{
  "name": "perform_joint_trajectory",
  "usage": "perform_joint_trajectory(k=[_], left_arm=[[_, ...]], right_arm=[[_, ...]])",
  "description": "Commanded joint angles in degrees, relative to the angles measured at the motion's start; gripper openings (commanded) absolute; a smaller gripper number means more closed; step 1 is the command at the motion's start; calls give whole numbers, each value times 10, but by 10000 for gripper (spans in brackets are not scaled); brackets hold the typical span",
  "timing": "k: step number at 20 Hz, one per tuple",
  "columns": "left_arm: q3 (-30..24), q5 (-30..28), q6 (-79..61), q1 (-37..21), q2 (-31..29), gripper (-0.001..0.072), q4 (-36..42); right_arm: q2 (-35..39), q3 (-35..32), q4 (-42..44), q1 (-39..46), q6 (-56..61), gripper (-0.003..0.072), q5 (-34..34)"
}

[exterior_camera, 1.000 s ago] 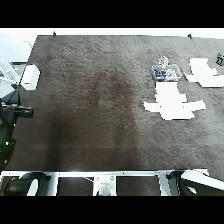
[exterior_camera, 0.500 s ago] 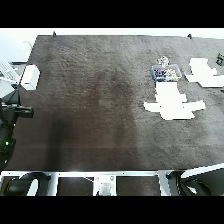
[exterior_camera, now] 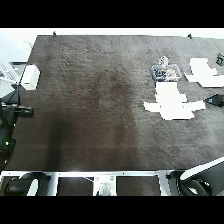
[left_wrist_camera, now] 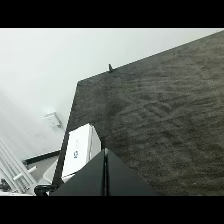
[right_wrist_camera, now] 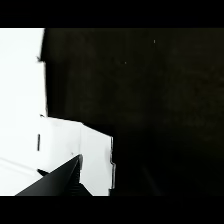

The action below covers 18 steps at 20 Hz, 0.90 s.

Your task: Fold the box and place the chain.

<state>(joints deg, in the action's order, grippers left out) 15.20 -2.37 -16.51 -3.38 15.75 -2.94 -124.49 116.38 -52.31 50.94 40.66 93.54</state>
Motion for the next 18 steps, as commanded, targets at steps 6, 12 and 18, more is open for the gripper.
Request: perform_joint_trajectory(k=[6, 12, 18], left_arm=[[0, 0, 0, 0, 0, 23, 0], [0, 0, 0, 0, 0, 23, 0], [0, 0, 0, 0, 0, 23, 0]], right_arm=[[-7, 3, -37, -33, -4, 454, 41], [-7, -4, -23, -50, -3, 431, 82], [-18, -12, -17, -66, -5, 322, 104]])
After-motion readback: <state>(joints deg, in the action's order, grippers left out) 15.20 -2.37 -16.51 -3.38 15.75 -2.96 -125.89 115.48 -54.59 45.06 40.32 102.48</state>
